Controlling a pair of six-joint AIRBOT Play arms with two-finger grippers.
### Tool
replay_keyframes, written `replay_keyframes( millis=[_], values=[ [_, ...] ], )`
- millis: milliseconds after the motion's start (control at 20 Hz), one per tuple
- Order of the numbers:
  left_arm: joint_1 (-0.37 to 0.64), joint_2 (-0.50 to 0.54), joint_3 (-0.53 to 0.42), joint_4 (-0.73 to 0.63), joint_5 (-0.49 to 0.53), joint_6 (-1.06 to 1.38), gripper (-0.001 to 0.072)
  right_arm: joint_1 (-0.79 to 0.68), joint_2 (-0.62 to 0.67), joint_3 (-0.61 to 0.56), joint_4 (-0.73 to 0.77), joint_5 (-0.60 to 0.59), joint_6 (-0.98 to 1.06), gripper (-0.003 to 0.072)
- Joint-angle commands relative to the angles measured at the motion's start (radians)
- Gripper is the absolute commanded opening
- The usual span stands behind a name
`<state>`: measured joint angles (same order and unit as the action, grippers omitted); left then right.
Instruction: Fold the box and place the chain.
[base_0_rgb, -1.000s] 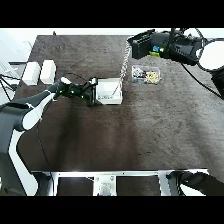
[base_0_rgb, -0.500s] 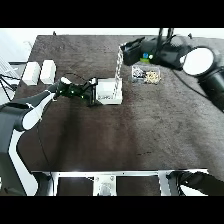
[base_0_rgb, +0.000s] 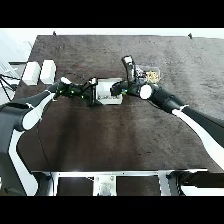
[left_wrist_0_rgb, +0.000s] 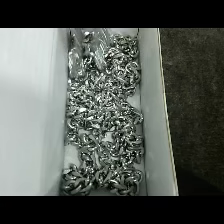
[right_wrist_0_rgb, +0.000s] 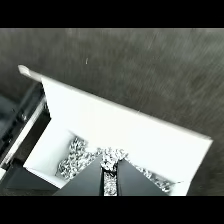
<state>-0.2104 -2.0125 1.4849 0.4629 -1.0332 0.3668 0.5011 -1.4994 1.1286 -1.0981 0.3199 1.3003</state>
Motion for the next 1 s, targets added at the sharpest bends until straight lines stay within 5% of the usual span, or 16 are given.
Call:
replay_keyframes(
  millis=[0, 50, 100, 150, 450, 600, 650, 800, 950],
  values=[
    [0.0, 0.0, 0.0, 0.0, 0.0, 0.0, 0.0532, 0.014, -0.034, -0.009, 0.014, -0.034, 0.0, 0.0013],
    [0.0, 0.0, 0.0, 0.0, 0.001, 0.0, 0.0531, 0.011, -0.027, -0.001, 0.014, -0.033, 0.0, 0.0129],
    [0.0, 0.0, 0.0, 0.0, 0.0, 0.0, 0.0531, 0.011, -0.016, 0.004, 0.013, -0.033, 0.0, 0.0356],
    [0.0, 0.0, 0.0, 0.0, 0.0, 0.0, 0.0531, 0.011, 0.001, 0.011, 0.013, -0.033, -0.006, 0.0447],
    [0.0, 0.0, 0.0, 0.0, 0.0, 0.0, 0.0531, -0.034, 0.21, 0.018, 0.013, -0.051, -0.208, 0.0435],
    [0.0, 0.0, 0.0, 0.0, 0.0, 0.0, 0.0532, -0.127, 0.221, 0.037, 0.014, -0.058, -0.27, 0.0351],
    [0.0, 0.0, 0.0, 0.0, 0.0, 0.0, 0.0531, -0.15, 0.209, 0.067, 0.016, -0.023, -0.328, 0.023],
    [0.0, 0.0, 0.0, 0.0, 0.0, 0.0, 0.0531, -0.208, 0.116, 0.224, 0.069, 0.256, -0.51, 0.0211],
    [0.0, 0.0, 0.0, 0.0, -0.004, 0.0, 0.0531, -0.283, -0.014, 0.336, 0.341, 0.46, -0.742, 0.0197]
  ],
)
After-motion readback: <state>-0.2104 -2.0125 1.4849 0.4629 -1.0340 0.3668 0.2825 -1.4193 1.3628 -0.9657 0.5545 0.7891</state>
